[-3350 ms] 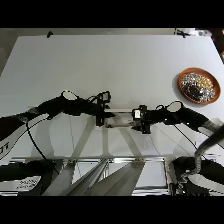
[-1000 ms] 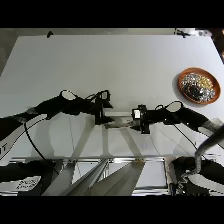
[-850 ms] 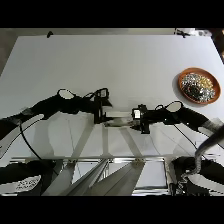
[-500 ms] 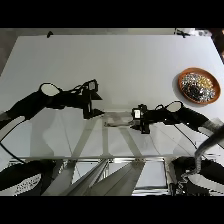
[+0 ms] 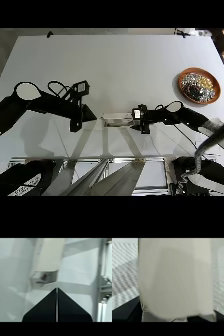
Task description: Fold the box and place the chain.
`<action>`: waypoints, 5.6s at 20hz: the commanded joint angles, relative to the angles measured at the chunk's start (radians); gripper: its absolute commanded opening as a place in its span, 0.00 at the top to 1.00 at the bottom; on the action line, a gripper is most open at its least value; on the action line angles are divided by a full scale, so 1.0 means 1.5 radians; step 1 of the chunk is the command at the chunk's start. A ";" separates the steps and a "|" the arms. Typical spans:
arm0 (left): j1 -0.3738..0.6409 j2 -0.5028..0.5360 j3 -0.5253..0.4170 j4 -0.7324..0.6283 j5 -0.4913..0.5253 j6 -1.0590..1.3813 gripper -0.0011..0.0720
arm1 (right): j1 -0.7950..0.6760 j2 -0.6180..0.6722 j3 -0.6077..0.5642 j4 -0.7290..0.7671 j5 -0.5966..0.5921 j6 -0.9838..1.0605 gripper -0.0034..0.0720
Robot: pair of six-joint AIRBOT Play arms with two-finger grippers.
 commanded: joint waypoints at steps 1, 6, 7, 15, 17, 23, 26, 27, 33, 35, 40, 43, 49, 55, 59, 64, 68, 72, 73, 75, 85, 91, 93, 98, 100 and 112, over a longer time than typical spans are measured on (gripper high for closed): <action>-0.081 0.003 0.000 0.001 -0.023 -0.041 0.98 | 0.000 0.000 0.000 0.000 0.000 0.000 0.51; -0.205 -0.053 0.000 -0.011 0.142 -0.042 0.98 | 0.000 0.000 0.000 0.000 0.000 0.000 0.51; -0.214 -0.065 0.000 -0.013 0.202 -0.047 0.98 | 0.000 0.000 0.000 0.000 0.000 0.000 0.51; -0.211 -0.163 0.000 -0.100 0.536 -0.077 0.98 | 0.000 0.000 0.000 0.000 0.000 0.000 0.51; -0.211 -0.198 0.000 -0.100 0.571 -0.097 0.98 | 0.000 0.000 0.000 0.000 0.000 0.000 0.51; -0.211 -0.264 0.000 -0.100 0.552 -0.121 0.98 | 0.000 0.000 0.000 0.000 0.000 0.000 0.51; -0.211 -0.263 0.000 -0.100 0.551 -0.116 0.98 | 0.000 0.000 0.000 0.000 0.000 0.000 0.51; -0.211 -0.263 0.000 -0.100 0.550 -0.116 0.98 | 0.000 0.000 0.000 0.000 0.000 0.000 0.51; -0.211 -0.232 0.001 -0.099 0.546 -0.113 0.97 | 0.000 0.000 0.000 0.000 0.000 0.000 0.51; -0.211 -0.199 0.001 -0.095 0.544 -0.096 0.96 | 0.000 0.000 0.000 0.000 0.000 0.000 0.51; -0.207 -0.098 0.001 0.014 0.491 -0.102 0.69 | 0.000 0.000 0.000 0.000 0.000 0.000 0.51; -0.168 -0.024 0.001 0.083 0.358 -0.109 0.69 | 0.000 0.000 0.000 0.000 0.000 0.000 0.51; -0.091 0.049 0.000 0.238 0.126 -0.133 0.28 | 0.000 0.000 0.000 0.000 0.000 0.000 0.51; -0.094 -0.012 0.000 0.253 0.089 -0.130 0.28 | 0.000 0.000 0.000 0.000 0.000 0.000 0.51; -0.101 -0.088 0.000 0.272 0.141 -0.086 0.28 | 0.000 0.000 0.000 0.000 0.000 0.000 0.51; -0.121 -0.170 0.000 0.238 0.215 0.049 0.28 | 0.000 0.000 0.000 0.000 0.000 0.000 0.51; -0.122 -0.196 0.000 0.221 0.242 0.066 0.30 | 0.000 0.000 0.000 0.000 0.000 0.000 0.51; -0.122 -0.198 -0.005 0.193 0.248 0.105 0.32 | 0.000 0.000 0.000 0.000 0.000 0.000 0.51; -0.122 -0.198 -0.010 0.185 0.253 0.111 0.34 | 0.000 0.000 0.000 0.000 0.000 0.000 0.51; -0.125 -0.198 -0.020 0.170 0.261 0.112 0.39 | 0.000 0.000 0.000 0.000 0.000 0.000 0.51; -0.151 -0.198 -0.026 0.093 0.281 0.165 0.72 | 0.000 0.000 0.000 0.000 0.000 0.000 0.51; -0.164 -0.200 -0.026 0.065 0.342 0.164 0.72 | 0.000 0.000 0.000 0.000 0.000 0.000 0.51; -0.172 -0.201 -0.026 0.053 0.352 0.164 0.73 | 0.000 0.000 0.000 0.000 0.000 0.000 0.51; -0.193 -0.205 -0.027 0.016 0.362 0.165 0.69 | 0.000 0.000 0.000 0.000 0.000 0.000 0.51; -0.201 -0.216 -0.027 0.006 0.361 0.164 0.48 | 0.000 0.000 0.000 0.000 0.000 0.000 0.51; -0.209 -0.226 -0.027 0.007 0.351 0.118 0.82 | 0.000 0.000 0.000 0.000 0.000 0.000 0.51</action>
